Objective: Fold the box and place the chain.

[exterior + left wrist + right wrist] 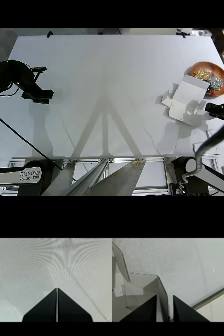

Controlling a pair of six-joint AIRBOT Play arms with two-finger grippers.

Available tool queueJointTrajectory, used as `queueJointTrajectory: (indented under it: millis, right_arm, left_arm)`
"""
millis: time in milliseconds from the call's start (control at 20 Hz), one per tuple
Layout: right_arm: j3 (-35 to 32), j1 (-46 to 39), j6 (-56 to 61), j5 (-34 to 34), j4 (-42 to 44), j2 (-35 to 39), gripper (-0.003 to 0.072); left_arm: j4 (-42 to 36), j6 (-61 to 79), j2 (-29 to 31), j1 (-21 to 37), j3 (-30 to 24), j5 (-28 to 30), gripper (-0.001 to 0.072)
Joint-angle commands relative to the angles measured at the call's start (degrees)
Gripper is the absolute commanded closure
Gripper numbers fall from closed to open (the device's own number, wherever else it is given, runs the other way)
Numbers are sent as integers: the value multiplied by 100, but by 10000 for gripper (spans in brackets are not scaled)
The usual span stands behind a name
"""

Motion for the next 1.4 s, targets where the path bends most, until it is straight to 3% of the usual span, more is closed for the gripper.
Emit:
queueJointTrajectory:
  millis: [0, 50, 100, 250, 400, 600, 1000, 1350]
  right_arm:
    - [2, 0, -37, 96, 35, -98, 565]
    - [2, 0, -90, 131, 37, -98, 661]
    - [2, 0, -98, 133, 37, -98, 675]
    - [2, 0, -627, 133, 389, -96, 676]
    - [0, 85, -1954, 369, 1915, -92, 676]
    - [0, 1086, -2979, 407, 3119, -92, 676]
    - [0, 3670, -2872, -573, 4533, -92, 676]
    - [-2, 5075, -1556, -868, 4192, -92, 676]
  left_arm:
    - [0, 0, 4, 4, -2, 2, 696]
    - [0, 2, 4, 4, -2, 2, 696]
    - [0, 0, 4, 4, -2, 2, 696]
    - [0, 0, 4, 4, -2, 2, 696]
    - [0, 2, 4, 4, -2, 2, 696]
    - [0, 2, 4, 4, -2, 2, 696]
    - [0, 0, 4, 4, -2, 2, 696]
    - [0, 2, 4, 4, -2, 2, 696]
